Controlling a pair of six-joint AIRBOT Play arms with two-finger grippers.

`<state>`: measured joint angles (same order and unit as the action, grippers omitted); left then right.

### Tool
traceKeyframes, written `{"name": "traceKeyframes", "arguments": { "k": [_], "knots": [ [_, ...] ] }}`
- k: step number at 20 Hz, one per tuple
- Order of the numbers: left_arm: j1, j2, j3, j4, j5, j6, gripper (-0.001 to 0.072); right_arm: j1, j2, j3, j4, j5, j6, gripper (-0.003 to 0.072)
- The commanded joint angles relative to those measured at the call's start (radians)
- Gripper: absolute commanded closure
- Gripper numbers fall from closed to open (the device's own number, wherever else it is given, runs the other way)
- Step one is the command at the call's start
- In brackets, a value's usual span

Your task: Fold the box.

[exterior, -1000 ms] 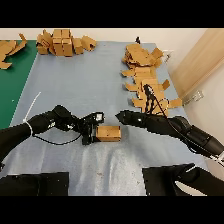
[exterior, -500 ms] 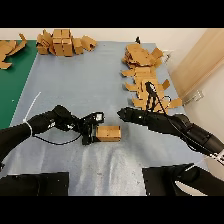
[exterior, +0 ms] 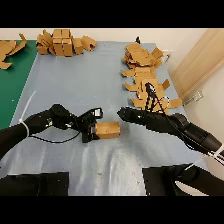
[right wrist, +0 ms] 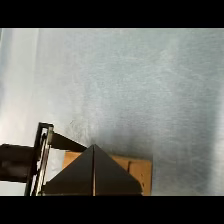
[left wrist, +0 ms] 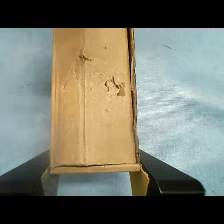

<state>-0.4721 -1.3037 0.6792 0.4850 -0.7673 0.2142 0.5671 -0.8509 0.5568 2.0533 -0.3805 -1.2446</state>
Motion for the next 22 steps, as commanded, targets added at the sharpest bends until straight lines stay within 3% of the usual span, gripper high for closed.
{"name": "traceKeyframes", "arguments": {
  "k": [1, 4, 7, 13, 18, 22],
  "knots": [
    [0.066, 0.077, 0.001, 0.021, 0.112, -0.137, 0.0235, 0.0, -0.003, 0.001, 0.0, 0.035, 0.018, 0.0685],
    [0.168, 0.125, 0.002, 0.062, 0.336, -0.248, 0.0235, 0.0, -0.003, 0.001, 0.0, 0.057, 0.026, 0.0685],
    [0.291, 0.104, 0.045, 0.144, 0.507, -0.312, 0.0235, 0.0, -0.003, 0.001, 0.0, 0.055, 0.051, 0.0685],
    [0.539, -0.179, 0.374, 0.151, 0.524, -0.466, 0.0235, 0.0, -0.003, 0.001, 0.0, 0.056, 0.068, 0.0685],
    [0.622, -0.459, 0.742, 0.151, 0.525, -0.555, 0.0236, 0.0, -0.003, 0.001, 0.0, 0.055, 0.096, 0.0685],
    [0.644, -0.639, 0.968, 0.174, 0.503, -0.634, 0.0236, 0.0, -0.004, 0.001, -0.001, 0.055, 0.096, 0.0685]
  ]
}}
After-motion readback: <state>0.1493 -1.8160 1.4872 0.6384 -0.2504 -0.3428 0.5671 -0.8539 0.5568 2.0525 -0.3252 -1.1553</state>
